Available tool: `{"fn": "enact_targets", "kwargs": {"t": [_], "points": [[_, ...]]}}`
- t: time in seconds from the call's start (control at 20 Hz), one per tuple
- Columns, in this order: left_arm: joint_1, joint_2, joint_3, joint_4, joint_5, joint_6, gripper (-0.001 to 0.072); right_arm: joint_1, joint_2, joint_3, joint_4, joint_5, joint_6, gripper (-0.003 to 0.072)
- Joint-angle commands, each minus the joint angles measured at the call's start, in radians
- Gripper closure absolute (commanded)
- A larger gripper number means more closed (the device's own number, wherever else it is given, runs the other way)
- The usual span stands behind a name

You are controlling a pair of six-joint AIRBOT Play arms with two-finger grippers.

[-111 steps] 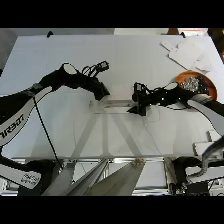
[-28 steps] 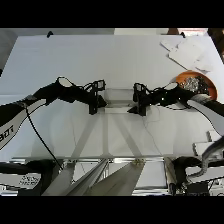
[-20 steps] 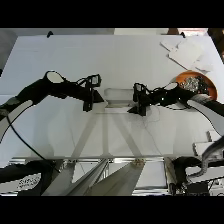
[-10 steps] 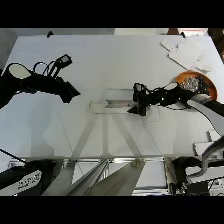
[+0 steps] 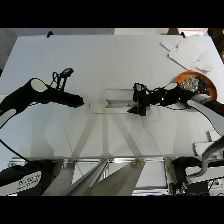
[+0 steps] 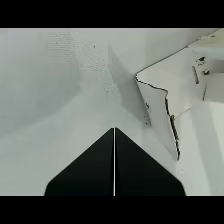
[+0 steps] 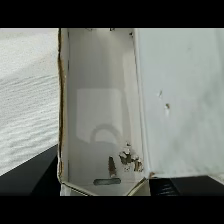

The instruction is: Fold the box and place the chain.

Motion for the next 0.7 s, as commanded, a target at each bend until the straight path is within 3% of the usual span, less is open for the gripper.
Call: {"fn": "enact_targets", "kwargs": {"t": [0.0,0.2,0.65], "points": [[-0.047,-0.064,-0.016,-0.023,0.034,-0.061,0.0706,0.0,0.0,0.0,0.0,0.0,0.0,0.0287],[-0.081,-0.112,-0.016,-0.075,0.059,-0.06,0.0706,0.0,0.0,0.0,0.0,0.0,0.0,0.0287],[-0.087,-0.114,-0.016,-0.204,0.058,-0.003,0.0706,0.0,0.0,0.0,0.0,0.0,0.0,0.0287]]}}
